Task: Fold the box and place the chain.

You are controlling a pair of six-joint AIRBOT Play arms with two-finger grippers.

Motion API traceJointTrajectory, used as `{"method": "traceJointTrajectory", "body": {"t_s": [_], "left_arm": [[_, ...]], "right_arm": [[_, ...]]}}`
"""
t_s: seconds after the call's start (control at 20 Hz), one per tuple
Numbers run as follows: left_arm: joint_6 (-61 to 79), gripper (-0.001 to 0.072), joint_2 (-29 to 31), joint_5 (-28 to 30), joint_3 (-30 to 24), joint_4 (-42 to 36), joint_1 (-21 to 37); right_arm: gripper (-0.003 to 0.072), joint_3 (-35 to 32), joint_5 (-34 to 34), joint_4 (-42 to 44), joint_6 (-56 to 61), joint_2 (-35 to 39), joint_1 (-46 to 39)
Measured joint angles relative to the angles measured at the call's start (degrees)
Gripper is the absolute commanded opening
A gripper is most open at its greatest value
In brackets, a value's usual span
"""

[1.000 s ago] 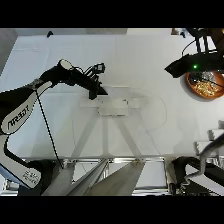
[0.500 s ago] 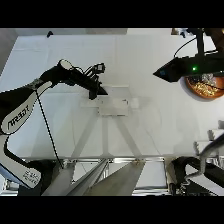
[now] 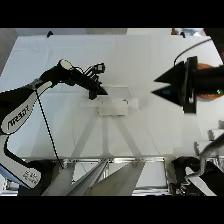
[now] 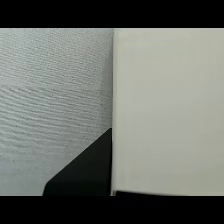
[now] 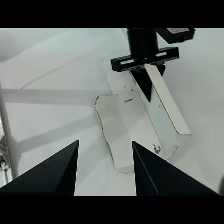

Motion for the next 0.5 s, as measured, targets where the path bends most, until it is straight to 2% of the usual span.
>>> {"method": "traceJointTrajectory", "body": {"t_s": [0.25, 0.35, 0.5], "left_arm": [[0.0, 0.0005, 0.0, 0.0, 0.0, 0.0, 0.0], [0.0, 0.0005, 0.0, 0.0, 0.0, 0.0, 0.0], [0.0, 0.0005, 0.0, 0.0, 0.0, 0.0, 0.0]], "right_arm": [[0.0362, -2.2, 0.4, -10.4, -1.1, 5.1, 7.8], [0.0362, -6.7, -2.2, -12.3, -1.3, 6.1, 10.9], [0.0383, -16.0, -10.0, -15.5, -1.5, 7.0, 15.1]]}}
